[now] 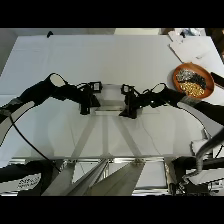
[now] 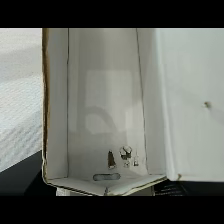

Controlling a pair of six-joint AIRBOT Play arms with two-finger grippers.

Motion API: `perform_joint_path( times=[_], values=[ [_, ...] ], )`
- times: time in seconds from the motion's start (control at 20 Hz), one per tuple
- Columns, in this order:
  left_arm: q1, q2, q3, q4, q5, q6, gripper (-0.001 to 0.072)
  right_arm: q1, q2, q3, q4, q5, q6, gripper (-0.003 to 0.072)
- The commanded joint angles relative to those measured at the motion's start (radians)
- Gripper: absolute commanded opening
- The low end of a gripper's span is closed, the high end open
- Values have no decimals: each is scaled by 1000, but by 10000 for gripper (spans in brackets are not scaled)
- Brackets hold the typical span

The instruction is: Fold the box and place the chain.

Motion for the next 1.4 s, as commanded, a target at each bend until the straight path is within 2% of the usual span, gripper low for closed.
perform_joint_path(
  times=[0.0, 0.15, 0.35, 0.5, 0.65, 0.85, 1.0, 1.15, 1.35],
  values=[
    [4, 73, 0, -13, -31, -3, 5, 0, 0, 0, 0, 0, -1, 502],
    [46, 172, 0, 3, -22, -154, 6, 0, 0, 0, 0, 0, -1, 502],
    [188, 271, 0, 128, -10, -634, 6, 0, 0, 0, 0, 0, -1, 502],
    [280, 272, -18, 289, 2, -995, 6, 0, 0, 0, 0, 0, -1, 502],
    [303, 242, -76, 389, 16, -1204, 6, 0, 0, 0, 0, 0, -1, 502],
    [269, 166, -141, 376, 25, -1317, 6, 0, 0, 0, 0, 0, -1, 502],
    [235, 112, -149, 346, 42, -1336, 9, 0, 0, 0, 0, 0, -1, 502],
    [216, 100, -150, 218, 43, -1254, 7, 0, 0, 0, 0, 0, -1, 502],
    [188, 100, -150, 181, 42, -1235, 9, 0, 0, 0, 0, 0, -1, 502]
  ],
)
